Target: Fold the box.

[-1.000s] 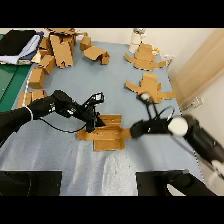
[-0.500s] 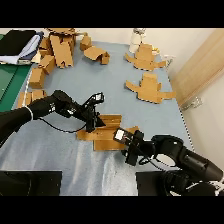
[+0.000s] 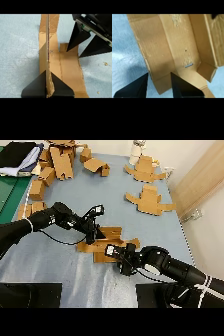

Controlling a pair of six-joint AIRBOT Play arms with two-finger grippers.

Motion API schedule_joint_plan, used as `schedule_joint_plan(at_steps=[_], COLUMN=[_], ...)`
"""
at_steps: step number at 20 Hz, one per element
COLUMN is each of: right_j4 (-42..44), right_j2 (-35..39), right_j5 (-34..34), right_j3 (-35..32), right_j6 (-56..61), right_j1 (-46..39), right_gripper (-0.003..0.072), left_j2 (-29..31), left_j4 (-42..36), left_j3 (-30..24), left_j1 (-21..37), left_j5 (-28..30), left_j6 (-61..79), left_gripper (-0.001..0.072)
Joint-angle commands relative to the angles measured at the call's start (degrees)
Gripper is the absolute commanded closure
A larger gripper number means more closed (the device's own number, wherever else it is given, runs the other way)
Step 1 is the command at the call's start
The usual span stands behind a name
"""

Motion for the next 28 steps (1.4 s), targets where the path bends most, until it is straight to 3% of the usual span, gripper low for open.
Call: schedule_joint_plan(at_steps=[1, 10, 13, 16, 18, 21, 28], right_j4=[-1.51, -2.58, 8.07, 35.87, 47.12, 48.74, 48.96], right_j2=[-0.66, 0.92, 0.83, -0.55, -1.73, -3.85, -3.37], right_j5=[-2.47, -8.11, -9.03, -7.10, 0.17, 3.48, 3.21], right_j3=[0.07, 0.02, -0.20, -0.17, -0.07, -0.04, -0.07], right_j6=[-0.24, -3.17, -16.94, -45.72, -60.46, -68.83, -68.52], right_j1=[0.07, 0.00, -4.90, -13.14, -19.91, -24.94, -25.22], right_gripper=[0.0225, 0.0225, 0.0225, 0.0225, 0.0225, 0.0225, 0.0225], left_j2=[-0.02, -0.02, -0.02, -0.02, -0.02, -0.02, -0.02], left_j4=[-0.02, -0.46, -0.55, -0.57, -0.57, -0.57, -0.57], left_j3=[0.00, 0.00, 0.00, 0.00, 0.00, 0.00, 0.00], left_j1=[0.00, 0.00, 0.00, 0.00, 0.00, 0.00, 0.00], left_j5=[-0.04, -0.07, -0.04, -0.07, -0.09, -0.07, -0.04], left_j6=[0.02, 0.00, 0.00, 0.00, 0.00, 0.00, 0.02], left_gripper=[0.0697, 0.0696, 0.0697, 0.0697, 0.0697, 0.0697, 0.0697])
